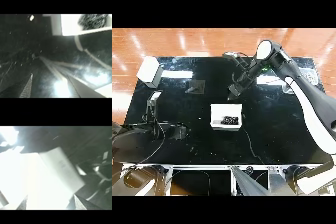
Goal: Fold the box and place the chain.
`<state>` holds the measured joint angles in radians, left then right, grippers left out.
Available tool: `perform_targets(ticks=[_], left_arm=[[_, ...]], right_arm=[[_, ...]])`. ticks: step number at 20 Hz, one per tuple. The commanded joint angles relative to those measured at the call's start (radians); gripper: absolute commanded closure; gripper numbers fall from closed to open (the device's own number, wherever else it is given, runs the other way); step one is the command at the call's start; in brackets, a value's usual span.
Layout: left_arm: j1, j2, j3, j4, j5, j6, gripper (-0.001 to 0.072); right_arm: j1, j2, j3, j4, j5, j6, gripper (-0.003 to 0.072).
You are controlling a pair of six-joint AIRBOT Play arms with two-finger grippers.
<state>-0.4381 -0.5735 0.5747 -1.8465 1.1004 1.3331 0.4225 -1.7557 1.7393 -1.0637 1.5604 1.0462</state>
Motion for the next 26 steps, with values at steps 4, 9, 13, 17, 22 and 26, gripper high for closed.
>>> perform_targets(ticks=[4,9,13,17,22,26], left_arm=[[0.001,0.001,-0.003,-0.024,-0.121,0.003,0.018],[0.001,-0.042,-0.003,-0.024,-0.149,0.003,0.018],[0.001,-0.1,-0.003,-0.024,-0.179,0.003,0.018],[0.001,-0.141,-0.003,-0.025,-0.219,0.003,0.018],[0.001,-0.146,-0.003,-0.025,-0.232,0.003,0.018],[0.001,-0.146,-0.003,-0.025,-0.232,0.003,0.018]], right_arm=[[0.024,-0.012,-0.021,0.058,0.141,-0.055,-0.0015],[0.064,-0.012,-0.114,0.057,0.053,-0.103,0.0005],[0.104,-0.011,-0.126,-0.044,0.002,-0.112,0.0005],[0.126,-0.011,-0.126,-0.077,-0.002,-0.112,0.0095],[0.143,0.018,-0.126,-0.078,0.003,-0.113,0.0095],[0.143,0.051,-0.126,-0.079,0.022,-0.112,0.0096]])
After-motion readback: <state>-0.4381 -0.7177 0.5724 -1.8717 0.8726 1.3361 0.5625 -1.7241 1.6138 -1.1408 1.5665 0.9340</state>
